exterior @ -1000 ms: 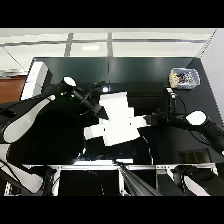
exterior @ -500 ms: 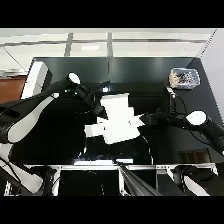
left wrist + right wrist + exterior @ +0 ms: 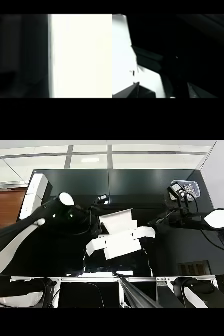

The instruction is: Fold the box and place the chain.

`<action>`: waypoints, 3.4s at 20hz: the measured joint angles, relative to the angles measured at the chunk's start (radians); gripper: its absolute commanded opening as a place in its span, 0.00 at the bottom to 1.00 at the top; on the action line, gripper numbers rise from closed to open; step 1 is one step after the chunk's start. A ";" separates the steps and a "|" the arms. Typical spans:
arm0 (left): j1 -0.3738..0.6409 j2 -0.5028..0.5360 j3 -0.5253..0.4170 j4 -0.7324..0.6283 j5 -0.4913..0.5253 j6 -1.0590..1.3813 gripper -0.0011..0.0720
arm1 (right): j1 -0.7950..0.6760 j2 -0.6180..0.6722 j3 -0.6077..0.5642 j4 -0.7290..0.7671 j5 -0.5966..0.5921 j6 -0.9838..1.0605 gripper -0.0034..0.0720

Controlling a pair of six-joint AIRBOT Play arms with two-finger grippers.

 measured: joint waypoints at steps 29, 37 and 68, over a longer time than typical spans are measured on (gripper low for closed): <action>-0.066 -0.067 -0.025 0.049 0.234 0.450 0.05 | 0.491 -0.137 -0.209 0.002 -0.336 -0.570 0.98; -0.066 -0.067 -0.025 0.047 0.207 0.447 0.05 | 0.357 -0.118 -0.151 0.005 -0.325 -0.527 0.98; -0.066 -0.068 -0.025 0.048 0.196 0.449 0.05 | 0.228 -0.401 -0.144 0.386 -0.180 -1.096 0.98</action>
